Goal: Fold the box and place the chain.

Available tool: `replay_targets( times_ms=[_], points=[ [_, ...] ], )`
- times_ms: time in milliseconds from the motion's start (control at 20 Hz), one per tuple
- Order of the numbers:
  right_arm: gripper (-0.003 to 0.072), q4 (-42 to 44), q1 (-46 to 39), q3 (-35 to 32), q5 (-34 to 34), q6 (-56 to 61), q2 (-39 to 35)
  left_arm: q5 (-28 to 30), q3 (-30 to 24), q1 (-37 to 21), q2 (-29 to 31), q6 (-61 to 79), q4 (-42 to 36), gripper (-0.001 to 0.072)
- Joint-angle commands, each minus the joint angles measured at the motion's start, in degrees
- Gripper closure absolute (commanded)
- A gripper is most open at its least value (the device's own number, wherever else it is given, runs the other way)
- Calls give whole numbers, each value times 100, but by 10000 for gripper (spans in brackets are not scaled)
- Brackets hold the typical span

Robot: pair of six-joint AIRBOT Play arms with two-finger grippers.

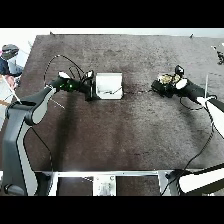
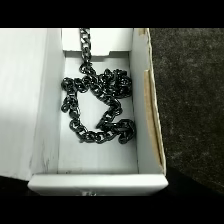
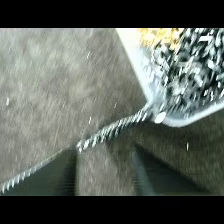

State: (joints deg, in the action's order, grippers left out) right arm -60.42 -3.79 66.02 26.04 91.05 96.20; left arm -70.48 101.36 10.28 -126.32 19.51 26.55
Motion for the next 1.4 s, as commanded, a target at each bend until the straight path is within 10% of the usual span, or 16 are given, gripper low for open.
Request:
replay_targets(
  times_ms=[0, 150, 700, 1350],
  points=[
    [465, 564, 28, 42, -577, -37, 260, 0, 0, 2, 2, 2, -2, 300],
    [674, 575, 223, 111, -551, -229, 199, 0, 0, 2, 2, 2, 0, 300],
    [673, 625, 2017, 221, -798, -767, -1893, 0, 0, 2, 2, 2, 0, 300],
    [673, 619, 3204, 1231, -551, -1392, -1679, 0, 0, 2, 2, 2, 0, 301]
  ],
)
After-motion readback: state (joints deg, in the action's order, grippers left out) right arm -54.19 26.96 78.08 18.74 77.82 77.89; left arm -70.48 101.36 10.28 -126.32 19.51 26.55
